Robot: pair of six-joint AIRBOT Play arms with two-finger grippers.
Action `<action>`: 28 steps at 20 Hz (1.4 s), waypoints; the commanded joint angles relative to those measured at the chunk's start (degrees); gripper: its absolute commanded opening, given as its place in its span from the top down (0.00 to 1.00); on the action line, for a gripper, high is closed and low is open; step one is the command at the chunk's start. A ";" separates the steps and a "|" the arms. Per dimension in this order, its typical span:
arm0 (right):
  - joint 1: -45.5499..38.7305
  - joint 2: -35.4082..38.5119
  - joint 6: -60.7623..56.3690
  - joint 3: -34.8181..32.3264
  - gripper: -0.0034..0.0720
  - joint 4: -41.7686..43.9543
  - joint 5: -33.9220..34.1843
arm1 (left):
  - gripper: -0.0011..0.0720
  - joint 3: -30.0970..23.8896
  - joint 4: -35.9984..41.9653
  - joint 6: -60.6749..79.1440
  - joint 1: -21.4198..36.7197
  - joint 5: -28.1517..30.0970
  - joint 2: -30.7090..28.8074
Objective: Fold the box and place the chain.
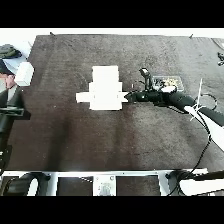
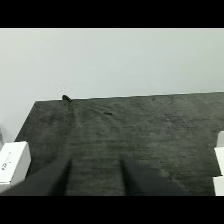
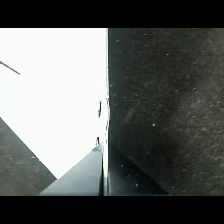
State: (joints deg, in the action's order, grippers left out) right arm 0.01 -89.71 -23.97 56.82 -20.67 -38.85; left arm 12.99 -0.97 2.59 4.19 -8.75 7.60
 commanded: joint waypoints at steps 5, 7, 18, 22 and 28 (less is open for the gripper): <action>0.74 -0.85 1.90 0.28 0.97 0.13 2.25 | 0.35 5.05 -0.24 4.48 0.02 -14.99 16.22; 1.92 -1.36 1.92 0.28 0.97 0.09 2.32 | 0.35 10.54 -0.24 4.33 0.02 -19.37 27.15; 3.26 -2.03 1.70 0.28 0.97 2.95 3.30 | 0.35 49.99 -19.69 -12.15 -4.44 -40.70 74.36; 3.26 -1.95 1.44 0.26 0.97 2.93 3.32 | 0.35 68.52 -31.63 -29.33 -6.99 -52.92 88.89; 3.26 -1.95 1.46 0.26 0.97 2.91 3.10 | 0.35 85.02 -33.11 -37.22 -7.72 -60.85 102.73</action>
